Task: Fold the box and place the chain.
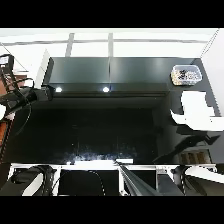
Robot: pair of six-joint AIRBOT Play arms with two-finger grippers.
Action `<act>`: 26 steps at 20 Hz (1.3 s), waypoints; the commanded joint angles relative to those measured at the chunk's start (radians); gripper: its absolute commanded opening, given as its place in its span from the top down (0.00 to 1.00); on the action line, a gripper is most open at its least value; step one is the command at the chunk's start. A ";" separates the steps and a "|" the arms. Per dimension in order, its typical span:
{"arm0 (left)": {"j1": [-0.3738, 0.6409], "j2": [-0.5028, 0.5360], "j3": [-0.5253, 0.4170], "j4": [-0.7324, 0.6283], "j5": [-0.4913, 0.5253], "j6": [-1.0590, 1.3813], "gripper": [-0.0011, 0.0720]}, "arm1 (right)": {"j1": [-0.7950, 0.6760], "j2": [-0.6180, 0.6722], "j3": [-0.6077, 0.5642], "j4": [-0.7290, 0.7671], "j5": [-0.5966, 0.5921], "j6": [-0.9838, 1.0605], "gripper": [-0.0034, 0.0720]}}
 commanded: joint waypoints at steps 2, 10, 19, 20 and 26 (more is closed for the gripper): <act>0.000 -0.011 0.000 -0.039 -0.022 0.000 0.02 | -0.188 -0.075 0.018 0.253 0.044 -0.133 0.00; 0.000 -0.049 0.000 -0.138 -0.021 0.000 0.02 | -0.217 -0.322 0.171 0.550 0.323 -0.486 0.14; 0.000 -0.050 0.000 -0.204 -0.013 0.000 0.02 | -0.216 -0.540 0.297 0.830 0.531 -0.610 0.16; 0.000 -0.050 0.000 -0.214 -0.013 0.000 0.02 | -0.214 -0.546 0.297 0.821 0.559 -0.610 0.16; 0.000 -0.050 0.000 -0.215 -0.013 0.001 0.02 | -0.182 -0.545 0.297 0.711 0.616 -0.592 0.40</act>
